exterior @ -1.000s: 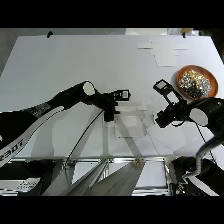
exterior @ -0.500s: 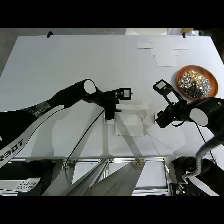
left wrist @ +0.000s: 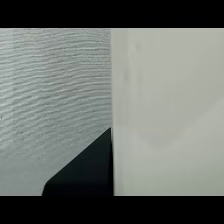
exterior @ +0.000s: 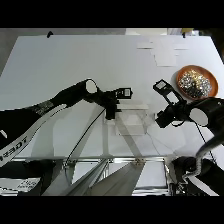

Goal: Fold the box and place the chain.

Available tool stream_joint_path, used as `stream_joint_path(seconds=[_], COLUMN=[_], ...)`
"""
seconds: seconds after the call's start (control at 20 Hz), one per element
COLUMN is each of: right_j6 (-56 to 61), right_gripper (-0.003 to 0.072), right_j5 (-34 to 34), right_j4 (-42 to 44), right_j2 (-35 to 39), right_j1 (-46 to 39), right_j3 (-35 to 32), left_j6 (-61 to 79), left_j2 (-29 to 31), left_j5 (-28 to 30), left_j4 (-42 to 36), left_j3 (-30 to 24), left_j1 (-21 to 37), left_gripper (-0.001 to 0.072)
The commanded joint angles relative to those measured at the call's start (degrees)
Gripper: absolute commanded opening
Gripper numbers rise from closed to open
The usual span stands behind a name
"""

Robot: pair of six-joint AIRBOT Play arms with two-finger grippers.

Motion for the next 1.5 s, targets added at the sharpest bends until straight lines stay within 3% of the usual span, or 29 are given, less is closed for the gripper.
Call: stream_joint_path(seconds=[0.0, 0.65, 0.8, 0.85, 0.95, 1.0, 1.15, 1.45], right_j6=[0.0, -0.2, -2.8, -6.2, -12.4, -14.5, -22.9, -40.3], right_gripper=[0.0340, 0.0340, 0.0337, 0.0308, 0.0156, 0.0043, 0.0019, 0.0019], right_j5=[0.0, -0.7, -2.4, -2.5, -2.4, -2.2, -0.7, -1.2], right_j4=[0.0, 0.6, 5.9, 9.2, 16.1, 18.9, 24.2, 24.7], right_j2=[0.0, 0.0, 0.0, 0.0, 0.0, 0.0, 0.0, -1.1], right_j1=[0.0, 0.0, 0.0, 0.0, 0.0, 0.0, 0.2, 6.5], right_j3=[0.1, 0.1, 0.1, 0.1, 0.1, 0.1, 0.0, -0.8], left_j6=[0.0, 0.0, 0.0, 0.0, 0.0, 0.0, 0.0, 0.0], left_j2=[-0.3, -0.2, -0.2, -0.2, -0.2, -0.2, -0.2, -0.2], left_j5=[-0.4, -0.6, -0.6, -0.6, -0.7, -0.6, -0.6, -0.6], left_j4=[0.2, 0.1, 0.1, 0.1, 0.1, 0.1, 0.1, 0.1], left_j3=[0.0, 0.0, 0.0, 0.0, 0.0, 0.0, 0.0, 0.0], left_j1=[0.0, 0.0, 0.0, 0.0, 0.0, 0.0, 0.0, 0.0], left_gripper=[0.0002, 0.0009, 0.0009, 0.0009, 0.0009, 0.0009, 0.0009, 0.0009])
